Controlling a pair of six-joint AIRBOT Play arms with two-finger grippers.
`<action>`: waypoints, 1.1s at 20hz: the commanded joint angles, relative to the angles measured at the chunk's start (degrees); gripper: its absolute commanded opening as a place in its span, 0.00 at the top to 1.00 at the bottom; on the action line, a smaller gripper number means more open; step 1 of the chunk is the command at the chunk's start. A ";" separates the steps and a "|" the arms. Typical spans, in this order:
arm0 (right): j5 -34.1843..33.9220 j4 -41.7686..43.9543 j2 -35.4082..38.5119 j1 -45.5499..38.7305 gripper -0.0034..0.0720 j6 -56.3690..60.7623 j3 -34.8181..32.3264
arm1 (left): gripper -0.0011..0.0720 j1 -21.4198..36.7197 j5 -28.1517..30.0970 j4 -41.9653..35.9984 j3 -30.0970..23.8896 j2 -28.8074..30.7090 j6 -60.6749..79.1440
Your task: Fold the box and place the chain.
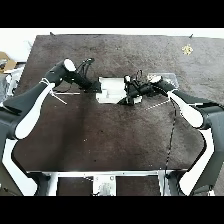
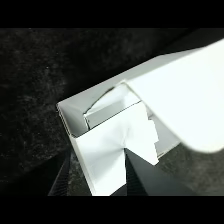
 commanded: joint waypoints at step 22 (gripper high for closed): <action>0.02 0.00 -0.02 0.04 0.39 0.00 0.00 | 0.52 -13.33 -7.06 36.15 13.14 -8.90 -33.44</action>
